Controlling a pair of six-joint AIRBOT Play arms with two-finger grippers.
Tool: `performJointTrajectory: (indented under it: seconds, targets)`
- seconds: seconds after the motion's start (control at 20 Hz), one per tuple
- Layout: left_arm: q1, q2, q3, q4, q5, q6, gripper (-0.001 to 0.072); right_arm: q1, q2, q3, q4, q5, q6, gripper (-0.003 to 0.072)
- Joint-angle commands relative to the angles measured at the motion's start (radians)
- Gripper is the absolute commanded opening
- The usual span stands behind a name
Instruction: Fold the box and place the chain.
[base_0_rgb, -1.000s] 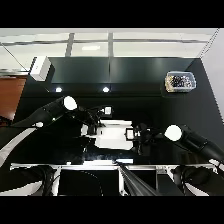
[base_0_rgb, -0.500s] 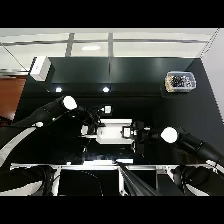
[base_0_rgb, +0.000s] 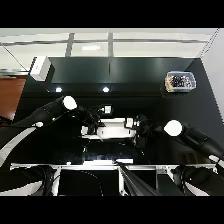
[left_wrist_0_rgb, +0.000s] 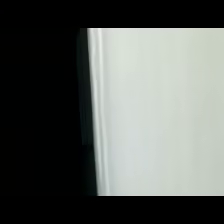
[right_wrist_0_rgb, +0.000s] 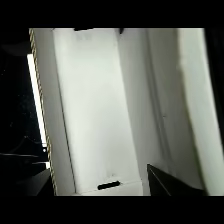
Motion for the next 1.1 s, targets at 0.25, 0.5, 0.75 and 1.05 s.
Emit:
performJointTrajectory:
  seconds: [0.25, 0.5, 0.75, 1.05]
  targets:
    - [0.0, 0.0, 0.001, 0.005, -0.02, 0.001, 0.0027, -0.071, 0.001, 0.034, 0.007, 0.043, 0.006, 0.0638]
    - [0.0, 0.0, 0.001, 0.005, -0.021, 0.001, 0.0027, -0.074, 0.001, 0.034, 0.033, 0.041, 0.006, 0.0638]
    - [0.0, 0.0, 0.001, 0.008, -0.02, 0.002, 0.0027, -0.076, 0.001, 0.034, 0.025, -0.007, -0.002, 0.0637]
    - [0.0, 0.0, 0.001, 0.008, 0.018, 0.003, 0.0027, -0.076, -0.03, 0.0, 0.161, 0.121, -0.134, 0.0637]
